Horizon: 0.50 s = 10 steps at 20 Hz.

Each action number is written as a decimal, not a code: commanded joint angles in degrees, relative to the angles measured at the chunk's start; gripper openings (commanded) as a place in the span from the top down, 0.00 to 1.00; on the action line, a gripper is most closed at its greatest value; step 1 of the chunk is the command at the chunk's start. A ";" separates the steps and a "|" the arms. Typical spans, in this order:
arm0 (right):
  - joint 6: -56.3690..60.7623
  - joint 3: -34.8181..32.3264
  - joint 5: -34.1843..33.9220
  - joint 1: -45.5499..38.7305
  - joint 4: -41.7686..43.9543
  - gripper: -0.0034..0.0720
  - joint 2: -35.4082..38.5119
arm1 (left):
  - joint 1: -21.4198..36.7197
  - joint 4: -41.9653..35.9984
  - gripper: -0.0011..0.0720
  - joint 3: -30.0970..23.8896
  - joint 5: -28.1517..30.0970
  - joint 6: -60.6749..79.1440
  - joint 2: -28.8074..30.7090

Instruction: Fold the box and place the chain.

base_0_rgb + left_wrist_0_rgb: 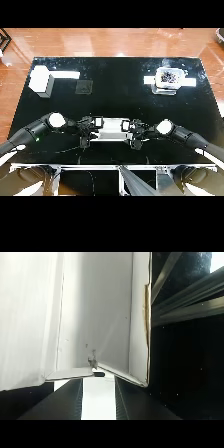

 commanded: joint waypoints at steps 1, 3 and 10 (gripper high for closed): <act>0.02 -0.02 0.00 0.02 0.02 0.56 -0.02 | -0.04 -1.57 0.56 0.04 -0.04 0.00 -0.39; 0.02 -0.02 0.00 0.02 0.02 0.56 -0.04 | -0.04 -3.39 0.58 0.04 -0.07 0.04 -1.05; 0.02 -0.02 0.00 0.02 0.02 0.56 -0.02 | -0.04 -4.15 0.64 0.04 0.00 0.09 -1.57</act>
